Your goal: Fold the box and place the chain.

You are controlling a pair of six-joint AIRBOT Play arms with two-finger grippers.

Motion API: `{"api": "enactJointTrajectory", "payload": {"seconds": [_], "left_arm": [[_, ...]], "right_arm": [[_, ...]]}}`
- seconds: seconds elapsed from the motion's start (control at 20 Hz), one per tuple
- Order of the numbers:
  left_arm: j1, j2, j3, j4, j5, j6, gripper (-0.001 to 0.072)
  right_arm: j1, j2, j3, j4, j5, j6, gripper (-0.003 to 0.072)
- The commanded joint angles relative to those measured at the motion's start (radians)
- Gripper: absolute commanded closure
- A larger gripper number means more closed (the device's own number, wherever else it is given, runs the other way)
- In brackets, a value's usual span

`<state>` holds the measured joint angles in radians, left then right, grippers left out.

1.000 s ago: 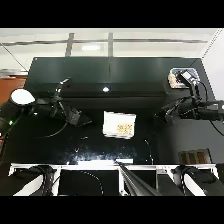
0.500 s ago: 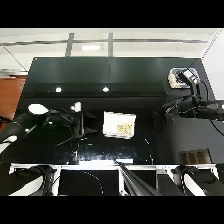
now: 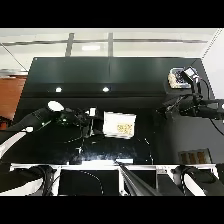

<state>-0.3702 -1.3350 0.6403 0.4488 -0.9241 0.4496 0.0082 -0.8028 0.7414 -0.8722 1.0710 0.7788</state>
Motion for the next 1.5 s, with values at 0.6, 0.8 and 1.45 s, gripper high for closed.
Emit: {"api": "enactJointTrajectory", "payload": {"seconds": [0.6,0.8,1.45], "left_arm": [[-0.072,-0.01,0.008,0.078,0.06,-0.038,0.0366],[-0.072,-0.01,0.008,0.079,0.06,-0.038,0.0366],[-0.072,-0.01,0.008,0.079,0.061,-0.038,0.0356]], "right_arm": [[0.105,-0.009,-0.019,0.036,-0.108,0.072,-0.0025],[0.277,-0.12,-0.009,0.075,-0.358,0.112,-0.0023],[0.387,-0.294,0.04,0.064,-0.064,-0.193,-0.0016]]}}
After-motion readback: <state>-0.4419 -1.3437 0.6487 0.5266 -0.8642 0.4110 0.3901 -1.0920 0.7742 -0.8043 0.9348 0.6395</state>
